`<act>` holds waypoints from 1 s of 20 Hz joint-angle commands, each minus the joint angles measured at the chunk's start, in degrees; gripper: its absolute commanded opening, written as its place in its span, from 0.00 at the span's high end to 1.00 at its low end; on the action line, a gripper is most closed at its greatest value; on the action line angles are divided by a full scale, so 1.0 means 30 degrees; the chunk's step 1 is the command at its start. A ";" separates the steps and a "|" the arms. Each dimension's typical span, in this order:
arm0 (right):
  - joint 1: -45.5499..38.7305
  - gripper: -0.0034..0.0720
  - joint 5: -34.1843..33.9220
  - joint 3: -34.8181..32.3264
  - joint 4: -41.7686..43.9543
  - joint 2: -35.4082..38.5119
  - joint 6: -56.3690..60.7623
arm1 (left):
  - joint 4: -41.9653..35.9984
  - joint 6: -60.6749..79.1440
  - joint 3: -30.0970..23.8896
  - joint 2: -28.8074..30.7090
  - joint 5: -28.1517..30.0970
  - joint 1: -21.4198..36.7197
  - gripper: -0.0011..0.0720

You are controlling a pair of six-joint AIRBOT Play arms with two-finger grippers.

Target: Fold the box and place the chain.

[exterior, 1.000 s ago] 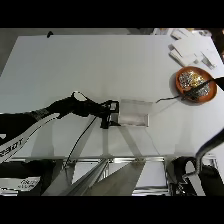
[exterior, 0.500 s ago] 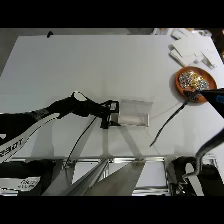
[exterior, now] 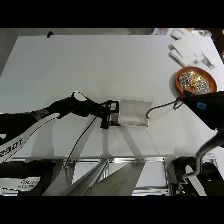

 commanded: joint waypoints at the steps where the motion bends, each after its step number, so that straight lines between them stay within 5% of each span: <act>1: 0.0874 0.93 -0.2135 -0.1647 0.0772 -0.0073 -0.0605 | 0.0007 0.0007 0.0015 0.0007 0.0007 0.0007 0.87; 10: 0.1107 0.93 -0.4022 -0.4138 0.1974 -0.0976 -0.1581 | 0.0007 0.0007 0.0015 0.0007 0.0000 0.0007 0.87; 20: 0.1107 0.93 -0.4204 -0.9945 0.2732 -0.1377 -0.4299 | 0.0007 0.0007 0.0015 0.0007 0.0007 0.0007 0.87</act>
